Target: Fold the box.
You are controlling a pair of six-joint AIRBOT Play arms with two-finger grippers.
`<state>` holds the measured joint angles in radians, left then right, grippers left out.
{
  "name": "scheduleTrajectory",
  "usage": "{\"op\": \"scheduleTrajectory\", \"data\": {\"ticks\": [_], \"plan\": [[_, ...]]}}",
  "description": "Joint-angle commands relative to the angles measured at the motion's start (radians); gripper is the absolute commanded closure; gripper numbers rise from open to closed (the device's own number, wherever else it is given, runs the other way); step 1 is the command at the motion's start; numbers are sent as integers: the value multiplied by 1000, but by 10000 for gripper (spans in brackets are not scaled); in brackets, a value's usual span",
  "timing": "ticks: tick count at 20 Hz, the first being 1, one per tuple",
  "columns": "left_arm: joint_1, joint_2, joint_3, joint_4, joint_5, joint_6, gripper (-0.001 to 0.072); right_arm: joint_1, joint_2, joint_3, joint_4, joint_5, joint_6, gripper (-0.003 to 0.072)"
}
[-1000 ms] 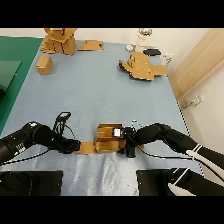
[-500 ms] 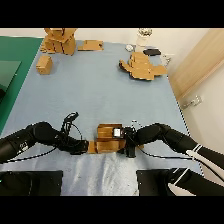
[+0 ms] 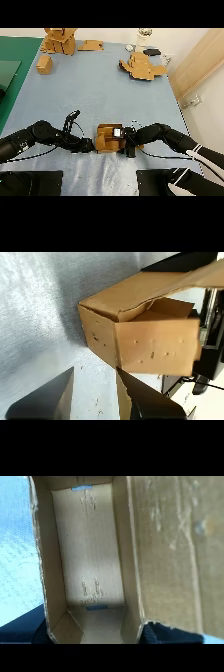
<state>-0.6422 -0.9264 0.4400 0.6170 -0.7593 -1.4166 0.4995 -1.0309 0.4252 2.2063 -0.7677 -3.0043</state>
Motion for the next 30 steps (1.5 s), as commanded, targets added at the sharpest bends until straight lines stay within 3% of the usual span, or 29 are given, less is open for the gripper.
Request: {"op": "scheduleTrajectory", "data": {"ticks": [1, 7, 9, 14, 16, 21, 30], "plan": [[2, -1, 1, -11, 18, 3, 435, 0, 0, -1, 0, 0, 0, 87], [55, -1, 2, -11, 33, 3, 432, 0, 0, -1, 0, 0, 0, 87], [76, -1, 5, -32, 35, 6, 279, 0, 0, -1, 0, 0, 0, 87], [74, -2, 22, -90, -3, 93, 275, 0, 0, -1, 0, 0, 0, 87], [74, -3, 22, -131, -7, 133, 89, 0, 0, -1, 0, 0, 0, 87], [54, -51, 22, -206, 5, 171, 88, 0, 0, -1, 0, 0, 0, 87], [35, -65, 31, -173, 56, 91, 90, 0, 0, -1, 0, 0, 0, 87]]}}
